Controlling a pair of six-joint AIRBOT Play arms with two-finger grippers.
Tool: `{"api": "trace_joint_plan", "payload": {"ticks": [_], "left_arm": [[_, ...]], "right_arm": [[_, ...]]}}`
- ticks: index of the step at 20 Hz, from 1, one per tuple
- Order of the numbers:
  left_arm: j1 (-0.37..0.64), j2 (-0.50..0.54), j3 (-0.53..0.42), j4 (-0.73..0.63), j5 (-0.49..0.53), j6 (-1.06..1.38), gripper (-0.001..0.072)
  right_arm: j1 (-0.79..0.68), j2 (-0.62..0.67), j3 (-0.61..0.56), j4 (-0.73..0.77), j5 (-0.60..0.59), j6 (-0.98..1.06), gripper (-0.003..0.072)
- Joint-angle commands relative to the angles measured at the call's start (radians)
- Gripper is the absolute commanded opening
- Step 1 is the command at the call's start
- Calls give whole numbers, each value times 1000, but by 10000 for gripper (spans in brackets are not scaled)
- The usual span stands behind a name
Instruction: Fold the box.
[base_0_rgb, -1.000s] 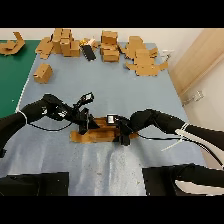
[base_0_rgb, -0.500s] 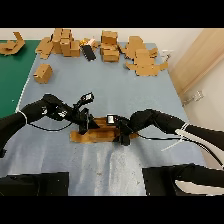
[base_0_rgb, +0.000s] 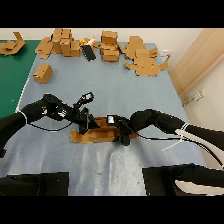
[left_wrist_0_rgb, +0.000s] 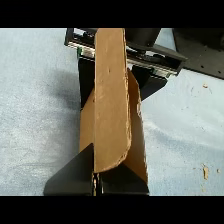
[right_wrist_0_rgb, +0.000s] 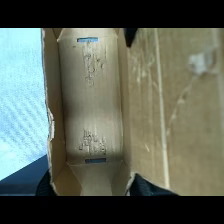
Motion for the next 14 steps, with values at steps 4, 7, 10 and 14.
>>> {"api": "trace_joint_plan", "payload": {"ticks": [4,7,10,14], "left_arm": [[0,0,0,-23,-1,0,13],[0,0,0,-22,0,0,13],[0,0,0,-22,0,0,13],[0,0,0,-22,2,0,13]], "right_arm": [[0,0,1,2,1,0,489],[0,11,1,1,0,0,576],[0,31,1,1,2,0,576],[0,35,1,2,2,0,576]]}}
